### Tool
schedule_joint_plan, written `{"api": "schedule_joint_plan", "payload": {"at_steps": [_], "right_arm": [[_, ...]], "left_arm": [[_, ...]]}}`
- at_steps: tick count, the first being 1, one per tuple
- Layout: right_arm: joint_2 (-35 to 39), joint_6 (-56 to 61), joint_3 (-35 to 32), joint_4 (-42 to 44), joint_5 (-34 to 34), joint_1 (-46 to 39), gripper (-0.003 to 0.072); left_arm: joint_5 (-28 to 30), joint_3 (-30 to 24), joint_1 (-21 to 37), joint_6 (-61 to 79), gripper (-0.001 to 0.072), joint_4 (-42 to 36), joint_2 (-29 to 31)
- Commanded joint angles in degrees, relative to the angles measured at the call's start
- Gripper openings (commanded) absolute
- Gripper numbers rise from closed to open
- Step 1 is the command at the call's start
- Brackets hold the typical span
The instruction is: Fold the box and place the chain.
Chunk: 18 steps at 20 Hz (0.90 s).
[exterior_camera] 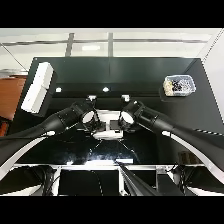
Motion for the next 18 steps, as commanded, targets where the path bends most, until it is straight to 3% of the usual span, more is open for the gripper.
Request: {"api": "schedule_joint_plan", "payload": {"at_steps": [1, 6, 10, 12, 13, 16, 18], "right_arm": [[3.78, -9.05, 2.67, 0.22, 6.43, -3.41, 0.0436], [18.53, -19.54, 4.92, -0.79, 9.49, -12.02, 0.0436], [23.26, -21.66, 4.7, -18.45, 10.75, -25.4, 0.0436], [22.82, -21.84, 2.8, -22.8, 4.17, -33.53, 0.0457], [22.03, -22.01, 1.51, -22.25, -1.07, -38.32, 0.072], [15.72, -25.14, 1.11, -10.1, -14.05, -49.94, 0.0714], [9.09, -25.14, 4.24, -7.1, -17.2, -53.68, 0.0714]], "left_arm": [[-0.02, 0.02, -0.02, 0.02, 0.0029, -0.42, -0.02], [-0.22, 0.02, 0.0, 0.02, 0.0028, -0.44, -0.02], [-0.22, 0.02, 0.0, 0.02, 0.0028, -0.42, -0.02], [-0.22, 0.02, 0.0, 0.02, 0.0029, -0.42, -0.02], [-0.22, 0.02, 0.0, 0.02, 0.0029, -0.42, -0.02], [-0.2, 0.02, 0.0, 0.02, 0.0029, -0.37, -0.02], [-0.22, 0.02, 0.0, 0.02, 0.0028, -0.39, -0.02]]}}
